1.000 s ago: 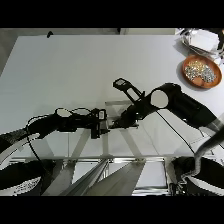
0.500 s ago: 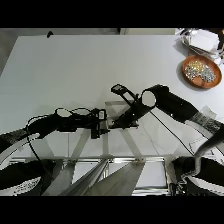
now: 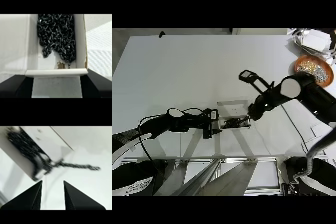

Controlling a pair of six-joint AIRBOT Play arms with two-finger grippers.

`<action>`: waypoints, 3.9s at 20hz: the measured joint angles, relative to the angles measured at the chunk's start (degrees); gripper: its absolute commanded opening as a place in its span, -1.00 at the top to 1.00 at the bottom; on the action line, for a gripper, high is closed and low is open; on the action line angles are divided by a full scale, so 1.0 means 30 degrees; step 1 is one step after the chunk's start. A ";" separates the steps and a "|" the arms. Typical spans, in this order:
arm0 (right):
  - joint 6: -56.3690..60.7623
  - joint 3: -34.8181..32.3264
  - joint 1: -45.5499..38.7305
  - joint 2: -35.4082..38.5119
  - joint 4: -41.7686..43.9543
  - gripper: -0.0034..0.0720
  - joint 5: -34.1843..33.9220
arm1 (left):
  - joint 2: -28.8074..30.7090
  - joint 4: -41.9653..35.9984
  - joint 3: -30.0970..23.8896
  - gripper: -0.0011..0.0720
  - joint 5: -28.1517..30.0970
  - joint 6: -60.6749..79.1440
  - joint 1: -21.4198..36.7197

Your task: Fold the box and place the chain.

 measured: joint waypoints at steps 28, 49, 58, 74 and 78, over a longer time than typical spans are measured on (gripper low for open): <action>-1.4513 -0.4510 -0.3286 -0.4080 0.1027 0.46 -0.8692 | 0.0000 0.0000 0.0000 0.59 0.0000 0.0000 0.0000; -1.3347 -0.4524 -0.3286 0.2616 0.4430 0.88 -0.6222 | 0.0000 0.0000 0.0000 0.59 0.0000 0.0000 0.0000; -1.3347 -0.4524 -0.3286 0.8109 0.7359 0.88 -0.5472 | 0.0000 0.0000 0.0000 0.59 0.0000 0.0000 0.0000; -1.3413 -0.4517 0.1355 0.5391 1.0593 0.88 -0.5923 | 0.0000 0.0000 0.0000 0.59 0.0000 0.0000 0.0000; -1.2947 -0.4517 0.2324 0.2623 1.0418 0.87 -0.5974 | 0.0000 0.0000 0.0000 0.59 0.0000 0.0000 0.0000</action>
